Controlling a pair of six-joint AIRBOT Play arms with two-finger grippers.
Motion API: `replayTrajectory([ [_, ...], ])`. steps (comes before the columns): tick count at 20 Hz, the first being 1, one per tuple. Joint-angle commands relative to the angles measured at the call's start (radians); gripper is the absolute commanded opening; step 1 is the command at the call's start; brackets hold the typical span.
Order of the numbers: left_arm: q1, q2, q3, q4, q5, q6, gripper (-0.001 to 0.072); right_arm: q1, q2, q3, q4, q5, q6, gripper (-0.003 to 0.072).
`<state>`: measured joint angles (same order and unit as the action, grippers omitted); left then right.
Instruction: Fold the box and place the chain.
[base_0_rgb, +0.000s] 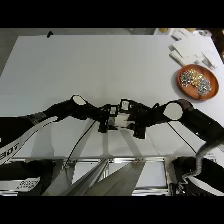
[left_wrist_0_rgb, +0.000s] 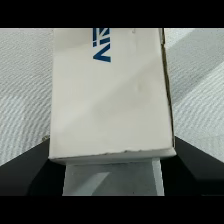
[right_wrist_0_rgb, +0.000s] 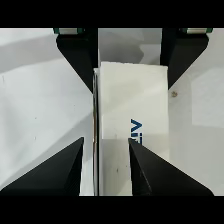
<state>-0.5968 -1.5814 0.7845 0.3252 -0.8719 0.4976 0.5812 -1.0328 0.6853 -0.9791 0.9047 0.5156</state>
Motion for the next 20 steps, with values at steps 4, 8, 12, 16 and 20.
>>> replayTrajectory([
  [4,0.001,0.0,0.001,0.001,0.0,-0.001,0.0038,0.0,0.032,-0.001,0.011,-0.012,0.004,0.0022],
  [8,0.001,0.0,0.001,0.001,0.0,-0.001,0.0038,0.0,0.014,-0.001,0.006,-0.016,0.004,0.0017],
  [12,0.001,0.0,0.001,0.001,0.0,-0.001,0.0038,0.0,-0.018,-0.001,0.006,-0.014,0.012,0.0017],
  [16,0.001,0.0,0.001,0.001,0.0,-0.001,0.0038,0.0,-0.026,-0.001,0.006,-0.006,0.027,0.0017],
  [20,0.001,0.0,0.001,0.001,0.0,-0.001,0.0038,0.0,-0.026,-0.001,0.006,-0.003,0.027,0.0017],
])
